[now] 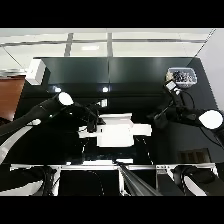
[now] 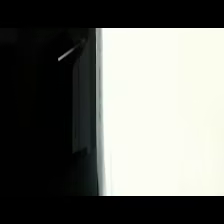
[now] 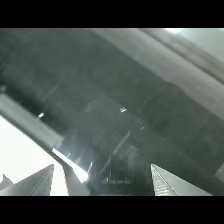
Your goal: Fold the box and place the chain.
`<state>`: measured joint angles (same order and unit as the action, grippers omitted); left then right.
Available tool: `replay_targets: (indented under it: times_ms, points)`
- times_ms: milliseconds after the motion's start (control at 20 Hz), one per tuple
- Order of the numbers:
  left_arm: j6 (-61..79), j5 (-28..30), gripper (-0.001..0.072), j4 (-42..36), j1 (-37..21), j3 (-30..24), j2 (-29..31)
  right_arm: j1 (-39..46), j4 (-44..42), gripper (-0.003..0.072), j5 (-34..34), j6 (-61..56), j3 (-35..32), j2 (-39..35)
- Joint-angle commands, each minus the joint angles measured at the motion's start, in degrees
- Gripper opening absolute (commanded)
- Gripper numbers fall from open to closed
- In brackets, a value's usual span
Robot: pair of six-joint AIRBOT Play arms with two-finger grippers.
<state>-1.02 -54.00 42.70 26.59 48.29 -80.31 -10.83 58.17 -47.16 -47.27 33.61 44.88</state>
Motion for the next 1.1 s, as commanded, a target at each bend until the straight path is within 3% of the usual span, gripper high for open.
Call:
replay_targets:
  times_ms: [0,250,500,1050]
  points:
    - [-0.35,1.31,0.0026,1.62,1.11,0.26,-2.84,-0.24,-1.18,0.0708,-5.01,8.96,-0.39,0.11]
    - [-0.63,3.15,0.0026,1.57,1.11,0.26,-3.06,-8.26,-1.75,0.0707,-4.94,32.72,-3.32,1.36]
    - [-0.70,2.69,0.0026,1.55,1.11,0.28,-3.06,-14.51,-3.30,0.0707,-6.93,38.88,-3.30,8.92]
    - [-0.70,2.54,0.0026,1.55,1.11,0.28,-3.06,-22.99,-9.09,0.0707,1.62,40.79,-3.32,16.92]
